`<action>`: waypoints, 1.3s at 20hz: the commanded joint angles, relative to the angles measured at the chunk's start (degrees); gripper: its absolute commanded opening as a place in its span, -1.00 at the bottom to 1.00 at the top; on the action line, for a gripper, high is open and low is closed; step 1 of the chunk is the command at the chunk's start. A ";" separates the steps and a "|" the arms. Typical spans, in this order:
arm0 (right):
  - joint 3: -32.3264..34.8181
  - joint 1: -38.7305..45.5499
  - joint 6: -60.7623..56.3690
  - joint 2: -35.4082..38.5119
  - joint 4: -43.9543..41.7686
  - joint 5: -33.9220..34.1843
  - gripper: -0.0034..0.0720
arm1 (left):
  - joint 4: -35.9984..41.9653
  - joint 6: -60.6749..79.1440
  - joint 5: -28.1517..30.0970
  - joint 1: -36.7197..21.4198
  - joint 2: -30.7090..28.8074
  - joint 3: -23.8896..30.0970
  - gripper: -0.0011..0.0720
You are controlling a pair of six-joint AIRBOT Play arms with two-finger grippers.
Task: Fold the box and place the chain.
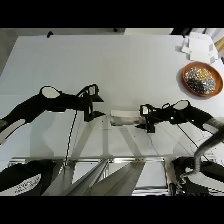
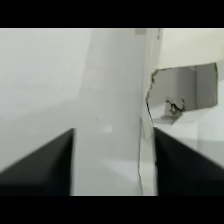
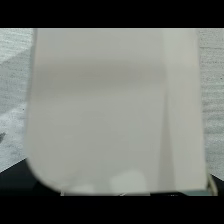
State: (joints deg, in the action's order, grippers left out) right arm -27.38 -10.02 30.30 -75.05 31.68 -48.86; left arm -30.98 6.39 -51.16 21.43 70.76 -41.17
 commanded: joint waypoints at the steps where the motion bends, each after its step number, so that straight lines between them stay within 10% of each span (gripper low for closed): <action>1: -0.04 -0.02 0.00 0.00 -0.02 -0.02 0.26 | -8.55 -14.71 -6.34 -0.07 -7.67 -0.04 -0.43; 2: -0.04 -0.02 0.00 -0.02 -0.02 -0.02 0.26 | -9.31 -16.85 -9.18 0.52 -9.44 -0.04 -0.88; 6: -0.04 -0.02 0.00 -0.02 -0.02 -0.02 0.26 | -11.61 -24.94 -12.02 9.31 -12.66 -0.02 -0.97; 11: -0.04 -0.02 0.00 0.00 -0.02 -0.02 0.26 | -9.77 -26.32 9.86 24.41 -9.81 -0.02 -0.97; 18: -0.04 -0.02 0.00 -0.02 -0.02 -0.02 0.26 | 0.15 -40.44 46.07 25.99 2.38 -0.02 -0.95; 26: -0.04 -0.02 0.00 -0.02 -0.02 -0.02 0.26 | 9.64 -41.42 47.54 26.01 9.53 -0.02 -0.96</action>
State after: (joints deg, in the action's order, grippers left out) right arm -27.38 -10.00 30.15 -75.09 31.59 -48.84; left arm -23.53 -34.39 -4.05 47.37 78.32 -41.17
